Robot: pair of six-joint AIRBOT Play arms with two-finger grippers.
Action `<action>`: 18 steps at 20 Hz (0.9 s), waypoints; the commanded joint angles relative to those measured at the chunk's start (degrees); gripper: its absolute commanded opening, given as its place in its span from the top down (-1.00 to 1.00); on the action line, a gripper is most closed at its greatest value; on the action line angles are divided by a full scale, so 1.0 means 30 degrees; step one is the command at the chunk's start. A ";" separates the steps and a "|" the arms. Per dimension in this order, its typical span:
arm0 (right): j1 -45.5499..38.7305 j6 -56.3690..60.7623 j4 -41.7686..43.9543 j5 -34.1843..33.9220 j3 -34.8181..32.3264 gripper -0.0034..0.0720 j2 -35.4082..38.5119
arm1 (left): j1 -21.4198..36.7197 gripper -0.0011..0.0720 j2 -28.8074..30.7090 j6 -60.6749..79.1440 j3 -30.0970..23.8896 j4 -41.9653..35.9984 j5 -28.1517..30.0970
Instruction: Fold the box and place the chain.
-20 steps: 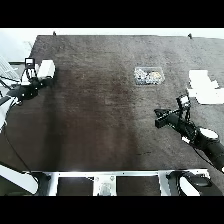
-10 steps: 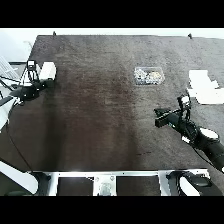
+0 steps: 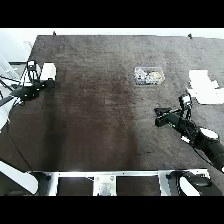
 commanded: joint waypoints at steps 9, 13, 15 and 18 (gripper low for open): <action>0.0007 0.0000 0.0029 0.0007 -0.0007 -0.13 0.0007 | 0.0015 -1.00 0.2098 0.0007 0.0044 0.0750 -0.0372; 0.0007 0.0000 0.0036 0.0007 0.0007 -0.11 0.0015 | 0.0015 -1.00 0.3687 0.0007 0.0015 0.1625 -0.0357; 0.0007 0.0000 0.0342 0.0182 0.0131 0.67 0.0058 | 0.0015 -0.91 0.5027 0.0000 0.0015 0.1625 -0.0787; 0.0007 0.0000 0.1107 0.0226 0.0488 0.89 0.0991 | 0.0007 0.92 0.7621 0.1107 0.0015 0.1632 -0.3934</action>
